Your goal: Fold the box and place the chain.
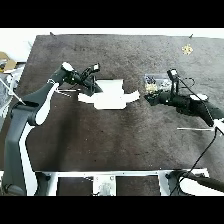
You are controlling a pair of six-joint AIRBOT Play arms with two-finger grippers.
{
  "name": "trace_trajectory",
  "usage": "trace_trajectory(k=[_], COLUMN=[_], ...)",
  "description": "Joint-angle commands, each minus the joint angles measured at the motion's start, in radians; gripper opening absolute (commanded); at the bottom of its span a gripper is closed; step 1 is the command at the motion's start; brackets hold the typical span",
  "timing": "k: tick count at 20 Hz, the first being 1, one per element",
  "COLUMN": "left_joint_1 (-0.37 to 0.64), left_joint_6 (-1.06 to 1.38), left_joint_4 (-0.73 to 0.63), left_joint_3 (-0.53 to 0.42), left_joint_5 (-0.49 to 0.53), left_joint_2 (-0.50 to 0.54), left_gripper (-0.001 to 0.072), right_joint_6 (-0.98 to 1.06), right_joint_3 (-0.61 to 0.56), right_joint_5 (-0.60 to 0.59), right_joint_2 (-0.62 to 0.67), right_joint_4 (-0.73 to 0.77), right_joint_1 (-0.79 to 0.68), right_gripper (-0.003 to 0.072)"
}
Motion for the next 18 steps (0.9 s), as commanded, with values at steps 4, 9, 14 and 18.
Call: trace_trajectory(k=[4, 9, 14, 18], left_joint_1=[-0.001, -0.001, -0.001, -0.001], left_joint_6=[0.035, 0.034, 0.034, 0.034], left_joint_4=[0.007, 0.006, 0.006, 0.006], left_joint_3=[-0.015, -0.015, -0.015, -0.015], left_joint_5=[0.015, -0.011, -0.011, -0.011], left_joint_2=[-0.001, -0.001, -0.001, -0.001], left_gripper=[0.0011, 0.0012, 0.0012, 0.0011], right_joint_6=[-0.112, -0.211, -0.447, -0.496], right_joint_3=[0.001, 0.001, 0.015, 0.132], right_joint_5=[-0.079, -0.077, 0.003, 0.138], right_joint_2=[-0.002, -0.002, -0.025, -0.146], right_joint_4=[0.000, 0.000, -0.005, -0.108], right_joint_1=[0.077, 0.115, 0.170, 0.177], right_gripper=[0.0384, 0.0603, 0.0601, 0.0676])
